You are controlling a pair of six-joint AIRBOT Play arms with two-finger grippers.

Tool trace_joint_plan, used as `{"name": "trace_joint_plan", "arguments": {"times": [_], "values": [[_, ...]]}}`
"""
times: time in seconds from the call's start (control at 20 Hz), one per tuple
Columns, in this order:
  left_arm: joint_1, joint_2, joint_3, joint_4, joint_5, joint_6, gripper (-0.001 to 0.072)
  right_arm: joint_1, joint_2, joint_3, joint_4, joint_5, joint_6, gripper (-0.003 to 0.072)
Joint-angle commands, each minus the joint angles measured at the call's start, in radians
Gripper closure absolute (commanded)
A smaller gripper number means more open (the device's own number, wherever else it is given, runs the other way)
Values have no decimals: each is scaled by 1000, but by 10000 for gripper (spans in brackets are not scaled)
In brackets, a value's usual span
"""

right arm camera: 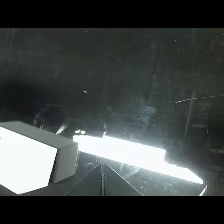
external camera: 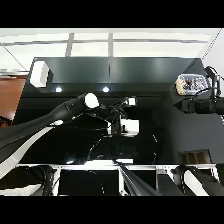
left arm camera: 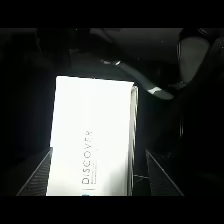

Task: Fold the box and place the chain.

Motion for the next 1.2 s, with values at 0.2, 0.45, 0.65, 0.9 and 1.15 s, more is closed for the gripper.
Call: {"name": "trace_joint_plan", "arguments": {"times": [0.2,0.45,0.65,0.9,1.15], "values": [[2,3,48,6,0,-43,-9,0,1,0,0,-2,-2,670],[-1,-27,47,64,-49,-130,-9,0,1,0,0,-2,-2,670],[-19,-49,47,68,-74,-130,-9,0,1,0,0,-2,-2,670],[-40,-49,48,77,-76,-129,-10,0,1,0,0,-2,-2,670],[-59,-49,48,131,-76,-129,-11,0,1,0,0,-2,-2,670]]}}
